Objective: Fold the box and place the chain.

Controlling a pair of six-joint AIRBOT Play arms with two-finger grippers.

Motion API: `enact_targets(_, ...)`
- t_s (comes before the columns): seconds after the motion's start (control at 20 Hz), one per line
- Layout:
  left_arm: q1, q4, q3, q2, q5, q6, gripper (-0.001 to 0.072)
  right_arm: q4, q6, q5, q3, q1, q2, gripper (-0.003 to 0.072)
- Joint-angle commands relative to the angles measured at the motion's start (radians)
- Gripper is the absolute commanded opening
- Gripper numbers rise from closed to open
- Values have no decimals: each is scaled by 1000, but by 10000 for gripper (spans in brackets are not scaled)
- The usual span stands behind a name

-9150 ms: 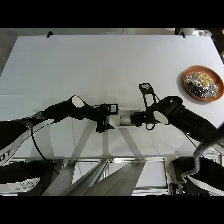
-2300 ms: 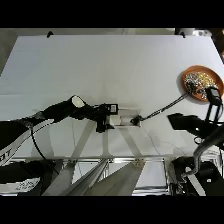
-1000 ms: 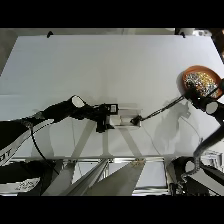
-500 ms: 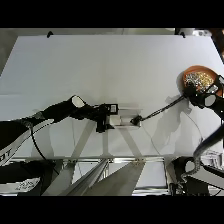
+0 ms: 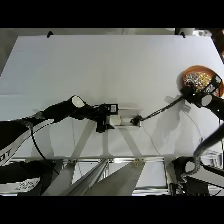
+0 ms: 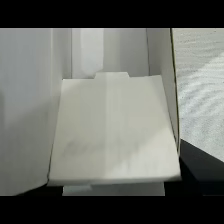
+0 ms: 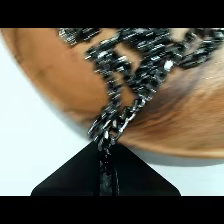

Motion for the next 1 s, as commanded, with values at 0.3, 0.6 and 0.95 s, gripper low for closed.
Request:
enact_targets(0.3, 0, 0, 0, 0, 0, 0, 387, -8, -112, 164, 0, 193, 235, 14)
enact_targets(0.6, 0, 0, 0, 0, 0, 0, 387, -3, -153, 479, 0, 321, 558, 14)
enact_targets(0.95, 0, 0, 0, 0, 0, 0, 387, 157, -153, 627, 0, 531, 809, 14)
